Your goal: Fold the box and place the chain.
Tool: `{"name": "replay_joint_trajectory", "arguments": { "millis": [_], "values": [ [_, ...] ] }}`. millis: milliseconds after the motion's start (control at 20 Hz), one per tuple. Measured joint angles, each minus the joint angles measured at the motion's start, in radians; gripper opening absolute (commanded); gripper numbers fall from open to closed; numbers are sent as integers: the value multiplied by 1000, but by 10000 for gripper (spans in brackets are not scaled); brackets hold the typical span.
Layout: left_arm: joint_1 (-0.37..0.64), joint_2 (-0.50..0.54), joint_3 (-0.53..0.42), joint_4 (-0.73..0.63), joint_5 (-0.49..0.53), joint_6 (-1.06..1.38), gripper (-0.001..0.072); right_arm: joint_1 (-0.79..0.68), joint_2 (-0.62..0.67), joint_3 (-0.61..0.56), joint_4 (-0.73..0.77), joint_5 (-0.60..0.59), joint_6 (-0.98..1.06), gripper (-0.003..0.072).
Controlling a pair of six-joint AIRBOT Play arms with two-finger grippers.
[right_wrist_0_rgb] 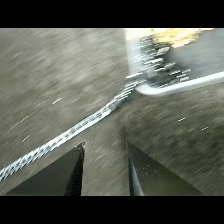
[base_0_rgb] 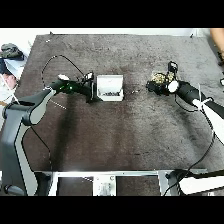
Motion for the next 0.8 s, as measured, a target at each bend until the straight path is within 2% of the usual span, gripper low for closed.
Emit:
{"name": "replay_joint_trajectory", "arguments": {
  "millis": [200,250,300,500,800],
  "values": [
    [0,0,0,0,0,0,514,-14,-71,24,65,-80,8,289],
    [0,0,0,0,0,0,515,-10,-90,37,74,-92,8,48],
    [0,0,0,0,0,0,515,-2,-109,50,85,-103,8,11],
    [0,0,0,0,0,0,515,41,-113,78,98,-117,6,11],
    [0,0,0,0,0,0,515,206,143,87,100,-38,-100,11]
  ]
}}
